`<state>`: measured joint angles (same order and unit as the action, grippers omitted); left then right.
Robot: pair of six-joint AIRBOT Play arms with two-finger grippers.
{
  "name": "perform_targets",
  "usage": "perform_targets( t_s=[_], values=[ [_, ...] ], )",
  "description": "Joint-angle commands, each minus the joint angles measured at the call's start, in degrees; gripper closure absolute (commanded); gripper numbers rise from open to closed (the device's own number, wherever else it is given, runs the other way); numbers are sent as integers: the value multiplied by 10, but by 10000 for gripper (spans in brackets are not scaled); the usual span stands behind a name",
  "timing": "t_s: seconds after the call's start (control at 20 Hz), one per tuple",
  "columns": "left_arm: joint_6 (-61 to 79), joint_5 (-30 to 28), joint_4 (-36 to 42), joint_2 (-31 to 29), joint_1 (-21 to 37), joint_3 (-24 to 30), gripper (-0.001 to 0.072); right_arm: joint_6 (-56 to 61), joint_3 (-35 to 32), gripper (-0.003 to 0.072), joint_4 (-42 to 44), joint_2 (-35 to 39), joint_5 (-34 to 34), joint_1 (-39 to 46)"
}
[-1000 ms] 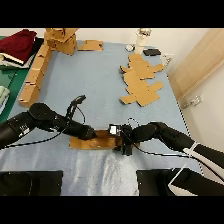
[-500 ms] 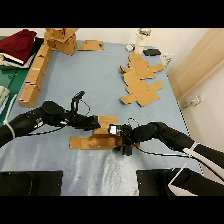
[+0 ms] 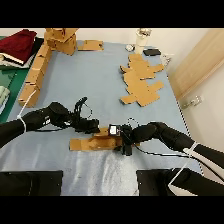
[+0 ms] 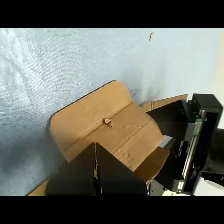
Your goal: Fold the box.
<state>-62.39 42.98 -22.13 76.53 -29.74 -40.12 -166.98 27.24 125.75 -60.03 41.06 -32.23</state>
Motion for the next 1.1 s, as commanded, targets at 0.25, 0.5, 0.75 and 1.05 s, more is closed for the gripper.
perform_targets(
  t_s=[0.25, 0.5, 0.75, 1.05],
  values=[
    [84, 38, -7, -60, 44, -25, 701, 0, 0, 128, 0, 0, -1, 0],
    [123, 90, -213, -230, 80, -17, 700, 0, 0, 129, 0, 0, -1, 0],
    [302, 184, -281, -314, 43, 38, 126, 0, 0, 129, 0, 0, -1, 0],
    [427, 70, -283, -283, -29, 107, 21, 0, 0, 128, 0, 0, -1, 0]
  ],
)
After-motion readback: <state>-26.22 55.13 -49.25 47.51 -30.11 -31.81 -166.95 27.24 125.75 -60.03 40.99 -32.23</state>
